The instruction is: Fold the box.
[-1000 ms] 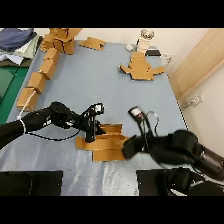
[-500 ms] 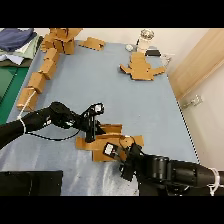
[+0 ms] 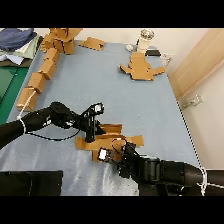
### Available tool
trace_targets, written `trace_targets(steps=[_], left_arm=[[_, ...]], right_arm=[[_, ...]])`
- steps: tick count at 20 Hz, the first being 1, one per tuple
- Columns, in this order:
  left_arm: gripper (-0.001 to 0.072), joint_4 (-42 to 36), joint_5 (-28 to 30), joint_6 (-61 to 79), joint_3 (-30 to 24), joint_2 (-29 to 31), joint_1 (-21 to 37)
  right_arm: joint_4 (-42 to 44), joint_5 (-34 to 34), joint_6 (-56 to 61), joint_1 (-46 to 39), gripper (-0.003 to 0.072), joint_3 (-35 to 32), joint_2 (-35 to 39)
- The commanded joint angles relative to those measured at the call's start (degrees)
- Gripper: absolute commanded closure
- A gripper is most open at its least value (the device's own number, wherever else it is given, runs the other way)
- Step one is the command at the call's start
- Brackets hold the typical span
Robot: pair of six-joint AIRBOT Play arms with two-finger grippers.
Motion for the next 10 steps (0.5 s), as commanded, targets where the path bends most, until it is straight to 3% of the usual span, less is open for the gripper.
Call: trace_targets(steps=[1, 10], left_arm=[[0.0696, 0.02, 0.02, 0.0, 0.02, 0.02, 0.02], [0.0696, 0.0, 0.04, 0.0, 0.02, 0.02, 0.02]], right_arm=[[-1.97, 1.99, 0.0, 0.07, 0.0183, 0.24, -1.09], [-6.45, 1.31, 4.39, -0.04, 0.0183, 3.32, -1.14]])
